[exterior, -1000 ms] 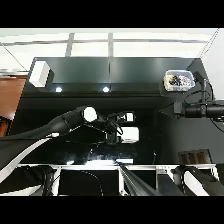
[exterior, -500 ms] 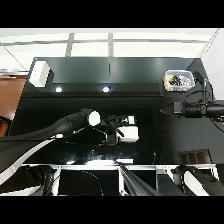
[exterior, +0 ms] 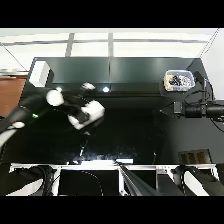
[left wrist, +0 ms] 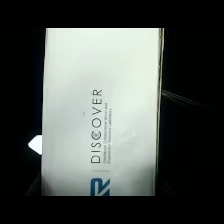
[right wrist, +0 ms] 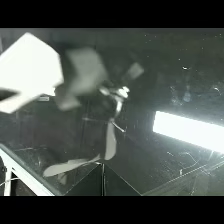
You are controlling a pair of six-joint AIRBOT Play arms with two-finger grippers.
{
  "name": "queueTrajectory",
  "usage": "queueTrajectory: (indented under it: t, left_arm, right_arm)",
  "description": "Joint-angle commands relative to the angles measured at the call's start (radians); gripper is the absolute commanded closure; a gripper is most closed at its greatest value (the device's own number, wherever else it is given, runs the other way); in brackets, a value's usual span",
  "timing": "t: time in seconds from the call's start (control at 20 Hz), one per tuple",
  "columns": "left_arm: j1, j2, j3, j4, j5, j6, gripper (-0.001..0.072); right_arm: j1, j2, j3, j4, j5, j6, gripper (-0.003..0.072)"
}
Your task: Fold the box and place the chain.
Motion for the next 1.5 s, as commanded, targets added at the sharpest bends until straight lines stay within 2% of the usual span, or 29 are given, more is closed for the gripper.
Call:
queueTrajectory:
  t: [0.0, 0.15, 0.25, 0.45, 0.6, 0.8, 1.0, 1.05, 1.1, 1.2, 1.3, 1.45]
  left_arm:
    - [0.325, 0.047, -0.011, 0.150, -0.094, -0.245, 0.0360]
    - [0.552, 0.047, -0.010, 0.145, -0.050, -0.238, 0.0360]
    - [0.640, 0.046, -0.010, 0.126, 0.010, -0.148, 0.0361]
    - [0.717, 0.044, -0.009, 0.024, 0.198, 0.051, 0.0361]
    - [0.727, -0.020, 0.014, 0.020, 0.309, 0.128, 0.0361]
    - [0.721, -0.197, 0.135, -0.038, 0.311, 0.154, 0.0361]
    - [0.719, -0.313, 0.236, -0.075, 0.317, 0.154, 0.0347]
    - [0.719, -0.328, 0.245, -0.073, 0.332, 0.154, 0.0196]
    - [0.719, -0.335, 0.248, -0.061, 0.348, 0.154, -0.0011]
    - [0.719, -0.331, 0.267, -0.015, 0.328, 0.153, -0.0003]
    - [0.719, -0.305, 0.320, 0.016, 0.219, 0.150, -0.0003]
    - [0.711, -0.217, 0.417, 0.013, 0.036, 0.150, -0.0003]
  right_arm:
    - [0.000, 0.001, 0.001, 0.000, -0.007, 0.000, 0.0676]
    - [0.000, 0.001, 0.001, 0.000, -0.014, 0.000, 0.0676]
    - [0.000, 0.001, 0.001, 0.000, -0.029, 0.000, 0.0676]
    - [0.000, 0.001, 0.001, 0.000, -0.060, -0.016, 0.0675]
    - [0.000, 0.001, 0.001, 0.000, -0.070, -0.031, 0.0675]
    - [0.000, 0.001, 0.001, 0.000, -0.085, -0.030, 0.0675]
    - [0.000, 0.001, 0.001, 0.001, -0.091, -0.026, 0.0676]
    - [0.005, 0.001, 0.001, 0.001, -0.093, -0.026, 0.0676]
    - [0.014, 0.001, 0.001, 0.001, -0.093, -0.026, 0.0675]
    - [0.042, 0.001, 0.002, 0.000, -0.093, -0.030, 0.0675]
    - [0.045, 0.001, 0.025, -0.019, -0.093, -0.061, 0.0675]
    - [0.045, 0.001, 0.145, -0.114, -0.100, -0.019, 0.0676]
